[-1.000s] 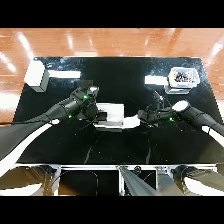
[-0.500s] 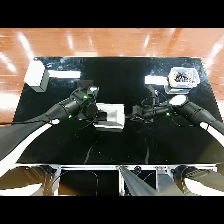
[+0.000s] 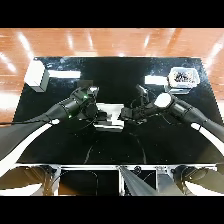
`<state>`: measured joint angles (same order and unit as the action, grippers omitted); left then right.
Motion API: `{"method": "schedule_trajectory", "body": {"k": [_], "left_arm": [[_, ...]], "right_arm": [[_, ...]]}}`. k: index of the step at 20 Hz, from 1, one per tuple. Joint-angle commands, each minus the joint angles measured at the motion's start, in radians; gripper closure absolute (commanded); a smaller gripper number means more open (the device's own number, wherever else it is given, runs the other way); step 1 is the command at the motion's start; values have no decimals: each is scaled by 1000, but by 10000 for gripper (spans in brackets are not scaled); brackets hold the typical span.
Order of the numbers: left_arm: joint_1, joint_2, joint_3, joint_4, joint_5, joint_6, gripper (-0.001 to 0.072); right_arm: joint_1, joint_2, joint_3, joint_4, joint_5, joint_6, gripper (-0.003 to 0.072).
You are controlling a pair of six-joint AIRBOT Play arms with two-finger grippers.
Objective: Fold the box and place the chain.
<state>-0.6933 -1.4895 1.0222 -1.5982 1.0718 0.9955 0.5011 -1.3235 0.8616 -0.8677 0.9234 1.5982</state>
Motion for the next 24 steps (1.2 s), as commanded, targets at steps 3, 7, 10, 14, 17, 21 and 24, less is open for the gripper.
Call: {"method": "schedule_trajectory", "body": {"k": [3,7,10,14,17,21,24], "left_arm": [[0,0,0,5,1,7,684],[0,0,0,5,1,6,684],[0,0,0,4,0,7,684],[0,0,0,4,1,7,684],[0,0,0,4,1,7,684],[0,0,0,4,0,7,684],[0,0,0,4,0,7,684]], "right_arm": [[150,0,100,-344,-6,348,188],[277,0,148,-659,3,639,190],[304,-8,156,-708,17,716,208],[305,-55,167,-711,51,735,209],[314,-108,209,-715,67,735,208],[314,-154,265,-715,111,735,209],[314,-175,289,-715,137,735,210]]}}
